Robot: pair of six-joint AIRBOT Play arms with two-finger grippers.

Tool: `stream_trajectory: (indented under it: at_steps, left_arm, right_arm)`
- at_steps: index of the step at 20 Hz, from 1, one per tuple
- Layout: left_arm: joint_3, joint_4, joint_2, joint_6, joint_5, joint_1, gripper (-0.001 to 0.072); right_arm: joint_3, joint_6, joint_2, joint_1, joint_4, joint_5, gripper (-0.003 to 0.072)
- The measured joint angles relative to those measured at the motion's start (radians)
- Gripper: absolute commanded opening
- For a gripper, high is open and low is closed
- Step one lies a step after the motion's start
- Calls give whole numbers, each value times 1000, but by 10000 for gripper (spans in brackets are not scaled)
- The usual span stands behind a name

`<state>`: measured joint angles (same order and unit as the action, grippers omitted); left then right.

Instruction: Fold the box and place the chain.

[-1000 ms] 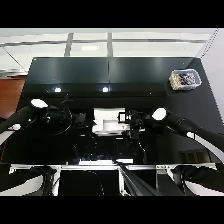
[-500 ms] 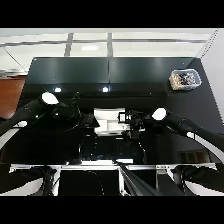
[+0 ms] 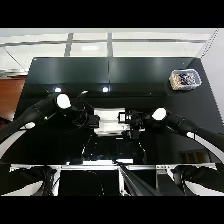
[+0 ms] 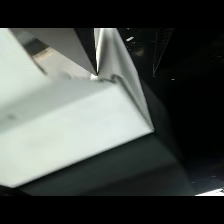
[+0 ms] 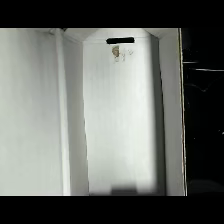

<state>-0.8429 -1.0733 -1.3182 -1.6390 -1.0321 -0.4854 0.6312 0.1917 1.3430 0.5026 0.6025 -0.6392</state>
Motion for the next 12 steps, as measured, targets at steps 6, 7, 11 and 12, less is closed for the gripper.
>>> stream_trajectory:
  at_steps: [6, 7, 11, 12]
  left_arm:
    - [-66, -254, -10, -289, 7, -138, 344]
    - [-82, -288, -16, -336, 3, -162, 328]
    - [-138, -383, -64, -494, -31, -239, 328]
    - [-146, -396, -76, -527, -39, -249, 328]
  right_arm:
    - [0, 0, 0, 0, 0, 0, 65]
    - [0, 0, 0, 0, 0, 0, 65]
    - [0, 0, 0, 0, 0, 0, 65]
    - [0, 0, 0, 0, 0, 0, 65]
